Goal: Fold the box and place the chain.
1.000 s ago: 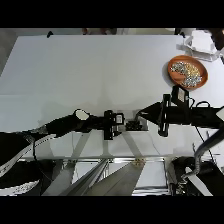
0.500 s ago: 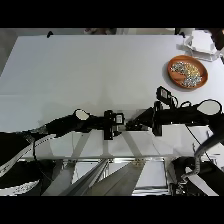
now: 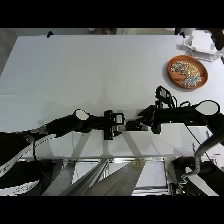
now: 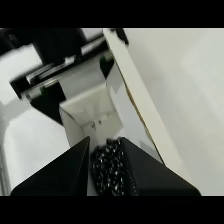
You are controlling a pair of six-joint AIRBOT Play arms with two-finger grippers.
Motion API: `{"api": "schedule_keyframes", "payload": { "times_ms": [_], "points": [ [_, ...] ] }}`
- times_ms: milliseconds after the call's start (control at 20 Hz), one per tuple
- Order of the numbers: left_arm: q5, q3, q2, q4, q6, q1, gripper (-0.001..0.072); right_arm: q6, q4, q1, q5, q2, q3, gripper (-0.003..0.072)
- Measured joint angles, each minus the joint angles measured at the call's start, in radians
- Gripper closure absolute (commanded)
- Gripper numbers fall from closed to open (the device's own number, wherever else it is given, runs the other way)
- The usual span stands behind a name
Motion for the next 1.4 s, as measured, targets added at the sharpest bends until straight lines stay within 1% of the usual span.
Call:
{"api": "schedule_keyframes", "payload": {
  "times_ms": [100,200,250,400,500,550,600,650,800,950,1050,1100,1200,1250,1350,1400],
  "points": [
    [0.000,0.000,0.000,0.000,0.000,0.000,0.0437,0.000,0.041,0.000,0.026,0.037,0.030,0.0536],
    [0.000,0.000,0.000,0.000,0.000,0.000,0.0437,0.002,0.036,-0.003,0.039,0.066,0.076,0.0577],
    [0.000,0.000,0.000,0.000,0.000,0.000,0.0437,0.012,0.016,-0.011,0.043,0.076,0.107,0.0577],
    [0.000,0.000,0.000,0.000,0.000,0.000,0.0437,0.045,-0.042,-0.088,0.010,0.089,0.191,0.0577],
    [0.000,0.000,0.000,0.000,0.000,0.000,0.0437,0.057,-0.060,-0.148,-0.035,0.074,0.230,0.0588],
    [0.000,0.000,0.000,0.000,0.000,0.000,0.0437,0.058,-0.068,-0.169,-0.060,0.055,0.243,0.0591],
    [0.000,0.000,0.000,0.000,0.000,0.000,0.0437,0.056,-0.074,-0.184,-0.079,0.027,0.253,0.0647],
    [0.000,0.000,0.000,0.000,0.000,0.000,0.0437,0.046,-0.079,-0.193,-0.092,-0.007,0.261,0.0669],
    [-0.001,0.000,0.000,0.000,0.000,0.000,0.0437,0.021,-0.104,-0.200,-0.104,-0.138,0.275,0.0669],
    [-0.005,0.000,0.000,0.000,0.000,0.000,0.0437,0.011,-0.132,-0.202,-0.026,-0.260,0.281,0.0669],
    [-0.005,0.000,0.000,0.000,0.000,0.000,0.0437,0.007,-0.140,-0.202,0.030,-0.319,0.283,0.0664],
    [-0.006,0.000,0.000,0.000,0.000,0.000,0.0437,0.006,-0.140,-0.203,0.056,-0.346,0.283,0.0646],
    [-0.007,0.000,0.000,0.000,0.000,0.000,0.0437,0.001,-0.142,-0.202,0.099,-0.386,0.284,0.0551],
    [-0.007,0.000,0.000,0.000,0.000,0.000,0.0437,0.000,-0.142,-0.203,0.111,-0.398,0.284,0.0477],
    [-0.007,0.000,0.000,0.000,0.000,0.000,0.0437,-0.004,-0.139,-0.202,0.131,-0.414,0.284,0.0368],
    [-0.007,0.000,0.000,0.000,0.000,0.000,0.0437,-0.005,-0.132,-0.202,0.137,-0.418,0.284,0.0346]
  ]
}}
